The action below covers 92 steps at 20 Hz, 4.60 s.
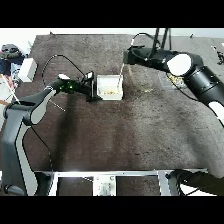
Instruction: Fold the box and place the chain.
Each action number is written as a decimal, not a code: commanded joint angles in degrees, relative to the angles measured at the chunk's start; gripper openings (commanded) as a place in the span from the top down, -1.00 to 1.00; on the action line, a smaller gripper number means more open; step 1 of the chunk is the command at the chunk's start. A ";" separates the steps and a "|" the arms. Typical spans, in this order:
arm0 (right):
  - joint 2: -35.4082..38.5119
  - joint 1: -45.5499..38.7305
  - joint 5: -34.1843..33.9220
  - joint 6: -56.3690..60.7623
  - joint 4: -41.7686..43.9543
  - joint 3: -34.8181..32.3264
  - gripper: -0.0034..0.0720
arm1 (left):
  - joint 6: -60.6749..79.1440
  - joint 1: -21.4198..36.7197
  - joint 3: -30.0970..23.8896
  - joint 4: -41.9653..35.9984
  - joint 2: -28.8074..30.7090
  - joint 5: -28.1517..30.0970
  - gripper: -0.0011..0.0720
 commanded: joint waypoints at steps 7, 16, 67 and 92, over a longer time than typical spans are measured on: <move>-10.29 2.93 2.60 -0.13 -6.19 -0.04 0.05 | 0.00 0.07 0.00 0.02 0.04 0.00 0.19; -21.07 -14.53 11.43 -22.21 5.60 1.62 -0.04 | 0.00 0.07 0.00 0.00 0.04 0.00 0.19; -21.81 -10.54 19.28 -44.06 12.09 20.81 0.73 | 0.00 0.07 0.00 0.00 0.04 0.00 0.19; -34.45 -11.52 42.60 -77.59 32.15 21.75 0.56 | 0.00 0.07 0.00 0.02 0.04 0.00 0.19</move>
